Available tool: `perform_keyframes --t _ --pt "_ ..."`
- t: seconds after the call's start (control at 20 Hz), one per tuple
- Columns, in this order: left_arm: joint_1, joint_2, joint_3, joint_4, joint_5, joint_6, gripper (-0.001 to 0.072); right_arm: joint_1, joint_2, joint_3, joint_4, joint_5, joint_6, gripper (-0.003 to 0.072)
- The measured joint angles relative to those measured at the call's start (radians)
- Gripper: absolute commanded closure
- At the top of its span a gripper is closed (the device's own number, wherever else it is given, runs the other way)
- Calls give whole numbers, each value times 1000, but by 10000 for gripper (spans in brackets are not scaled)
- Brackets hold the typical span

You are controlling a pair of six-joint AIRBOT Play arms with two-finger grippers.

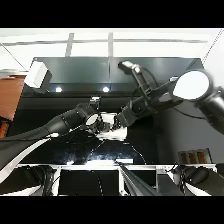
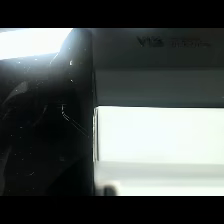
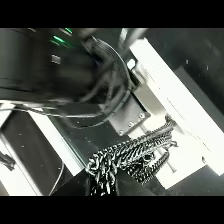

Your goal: Fold the box and place the chain.

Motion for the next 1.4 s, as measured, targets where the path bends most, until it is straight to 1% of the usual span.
perform_keyframes --t 0.15,0.35,0.4,0.45,0.5,0.7,0.9,0.95,1.0,1.05,1.25,1.3,1.4 --pt "0 0 0 0 0 0 683 18 -16 -64 6 -55 0 664" --pt "0 0 0 -1 0 0 682 43 -56 -97 15 -121 3 655" --pt "0 0 0 -3 0 0 683 44 -65 -100 15 -132 4 527" --pt "0 0 0 -3 0 0 683 41 -71 -102 14 -140 5 344" --pt "0 0 0 -3 0 0 683 34 -74 -104 14 -141 8 303" --pt "0 0 0 -14 0 -2 683 -26 -61 -108 2 -87 7 301" --pt "0 0 0 -20 0 -6 685 -130 10 -108 -72 -9 13 300" --pt "0 0 0 -22 0 -19 685 -156 28 -108 -102 10 18 234" --pt "-1 0 0 -23 0 -31 685 -181 45 -108 -130 29 24 -31" --pt "-2 -1 0 -22 1 -45 685 -202 56 -108 -156 42 27 -16" --pt "-10 -11 1 -22 11 -79 683 -248 80 -109 -225 53 40 -16" --pt "-11 -13 1 -22 13 -85 643 -253 82 -109 -233 47 45 -15" --pt "-14 -18 5 -29 31 -85 321 -259 84 -109 -246 35 49 -15"
